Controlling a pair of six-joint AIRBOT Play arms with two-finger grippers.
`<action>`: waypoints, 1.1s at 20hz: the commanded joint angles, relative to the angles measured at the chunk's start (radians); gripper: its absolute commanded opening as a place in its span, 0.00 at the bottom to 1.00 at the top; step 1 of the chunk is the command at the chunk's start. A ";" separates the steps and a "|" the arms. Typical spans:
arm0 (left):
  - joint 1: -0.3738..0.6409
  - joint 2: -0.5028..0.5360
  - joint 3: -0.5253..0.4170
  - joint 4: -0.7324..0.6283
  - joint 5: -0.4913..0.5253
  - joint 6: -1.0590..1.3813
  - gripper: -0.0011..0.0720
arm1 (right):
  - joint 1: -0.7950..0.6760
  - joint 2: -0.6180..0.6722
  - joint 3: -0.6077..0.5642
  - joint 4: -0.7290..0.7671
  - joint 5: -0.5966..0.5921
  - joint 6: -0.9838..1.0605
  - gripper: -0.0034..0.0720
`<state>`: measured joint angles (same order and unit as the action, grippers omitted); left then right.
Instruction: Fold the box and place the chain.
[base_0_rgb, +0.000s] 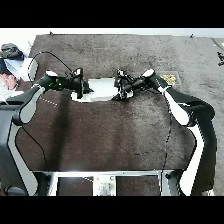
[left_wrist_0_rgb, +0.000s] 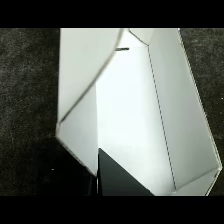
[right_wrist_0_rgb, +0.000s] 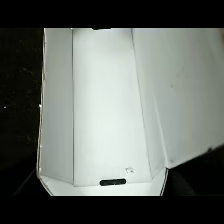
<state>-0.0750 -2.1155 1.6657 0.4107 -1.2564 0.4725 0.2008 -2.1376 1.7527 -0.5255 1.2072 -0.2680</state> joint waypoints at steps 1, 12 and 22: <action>0.001 0.000 0.000 0.000 0.001 0.000 0.03 | 0.004 -0.001 0.001 -0.032 -0.005 -0.002 0.97; 0.001 0.000 0.000 0.000 0.001 0.000 0.03 | 0.019 -0.001 0.001 -0.069 -0.029 -0.004 0.89; 0.001 0.000 0.000 0.000 0.001 0.000 0.03 | 0.018 -0.001 0.001 -0.055 -0.025 -0.004 0.74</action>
<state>-0.0750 -2.1155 1.6657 0.4107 -1.2564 0.4725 0.2184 -2.1376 1.7527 -0.5873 1.1793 -0.2726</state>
